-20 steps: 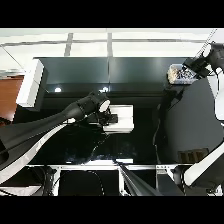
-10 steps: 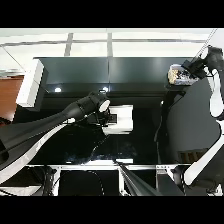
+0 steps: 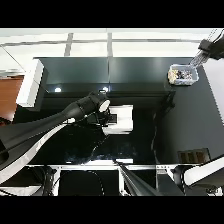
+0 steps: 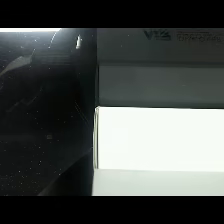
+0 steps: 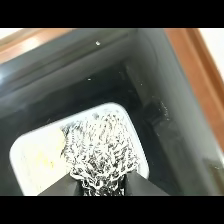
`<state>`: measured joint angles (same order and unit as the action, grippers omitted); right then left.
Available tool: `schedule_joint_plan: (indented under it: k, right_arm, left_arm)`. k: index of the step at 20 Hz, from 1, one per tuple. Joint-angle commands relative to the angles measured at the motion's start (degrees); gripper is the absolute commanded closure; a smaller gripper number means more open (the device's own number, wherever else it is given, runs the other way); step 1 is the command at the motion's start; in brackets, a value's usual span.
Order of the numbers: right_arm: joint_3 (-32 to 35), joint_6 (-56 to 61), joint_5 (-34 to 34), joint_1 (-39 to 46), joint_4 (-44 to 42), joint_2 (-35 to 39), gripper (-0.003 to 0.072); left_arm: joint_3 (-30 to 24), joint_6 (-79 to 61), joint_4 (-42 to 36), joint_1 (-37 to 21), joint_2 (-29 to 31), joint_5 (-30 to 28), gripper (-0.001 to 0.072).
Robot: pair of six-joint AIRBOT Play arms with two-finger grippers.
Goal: Fold the box and place the chain.
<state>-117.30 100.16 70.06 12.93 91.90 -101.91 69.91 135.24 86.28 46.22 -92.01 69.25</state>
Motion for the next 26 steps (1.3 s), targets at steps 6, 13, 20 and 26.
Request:
schedule_joint_plan:
  k: [6,13,20,26]
  right_arm:
    - [13.7,-13.3,9.5,-5.8,-12.5,28.3,0.0675]
    - [49.5,-15.3,12.7,-20.1,-31.5,51.6,0.0675]
    - [70.6,-10.1,-17.4,-38.9,-44.5,49.7,0.0675]
    - [70.9,-8.2,-23.3,-42.5,-44.5,39.6,0.0674]
  left_arm:
    - [0.0,0.0,0.0,0.0,0.0,0.0,0.0685]
    - [0.0,0.0,0.0,0.0,0.0,-0.1,0.0685]
    - [0.0,0.0,0.0,0.0,0.0,-0.2,0.0685]
    - [0.0,0.0,0.0,0.0,0.0,-0.5,0.0685]
